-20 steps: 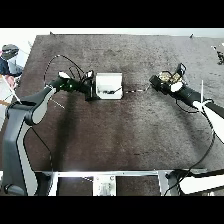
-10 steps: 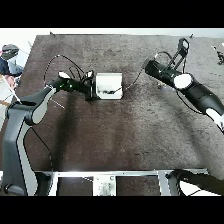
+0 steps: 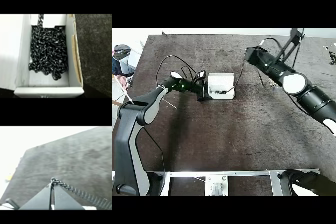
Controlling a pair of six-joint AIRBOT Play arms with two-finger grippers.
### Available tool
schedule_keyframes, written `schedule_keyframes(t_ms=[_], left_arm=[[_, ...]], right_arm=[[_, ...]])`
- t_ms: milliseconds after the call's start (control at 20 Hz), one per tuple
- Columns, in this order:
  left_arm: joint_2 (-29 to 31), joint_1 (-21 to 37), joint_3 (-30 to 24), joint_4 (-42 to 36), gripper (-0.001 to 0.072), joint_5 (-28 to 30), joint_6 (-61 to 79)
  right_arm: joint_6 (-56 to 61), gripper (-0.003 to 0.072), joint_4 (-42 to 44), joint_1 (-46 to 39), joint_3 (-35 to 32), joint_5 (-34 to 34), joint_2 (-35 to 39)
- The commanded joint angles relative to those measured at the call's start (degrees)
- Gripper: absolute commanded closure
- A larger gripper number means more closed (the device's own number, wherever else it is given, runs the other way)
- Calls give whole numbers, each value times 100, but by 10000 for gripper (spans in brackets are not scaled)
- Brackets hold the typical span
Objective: Fold the box and place the chain.
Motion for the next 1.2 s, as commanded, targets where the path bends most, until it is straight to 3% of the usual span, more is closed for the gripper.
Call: schedule_keyframes(t_ms=[0,400,550,600,650,700,1000,1150], left_arm=[[2,-2,0,2,300,2,0],[2,-2,0,2,301,0,0],[2,-2,0,2,300,0,0],[2,-2,0,2,300,0,0],[2,-2,0,2,301,0,0],[2,-2,0,2,300,0,0],[2,-2,0,2,300,2,0],[2,-2,0,2,300,0,0]], right_arm=[[-2,674,-17,389,264,-94,-175],[2,674,-13,837,470,-63,-809],[0,672,-20,841,468,245,-1228],[2,598,-98,815,466,334,-1340],[2,404,-264,737,466,452,-1425],[2,374,-442,605,463,603,-1475],[0,373,-1169,-813,459,2315,-1558],[-361,372,-1425,-1587,522,2774,-1888]])
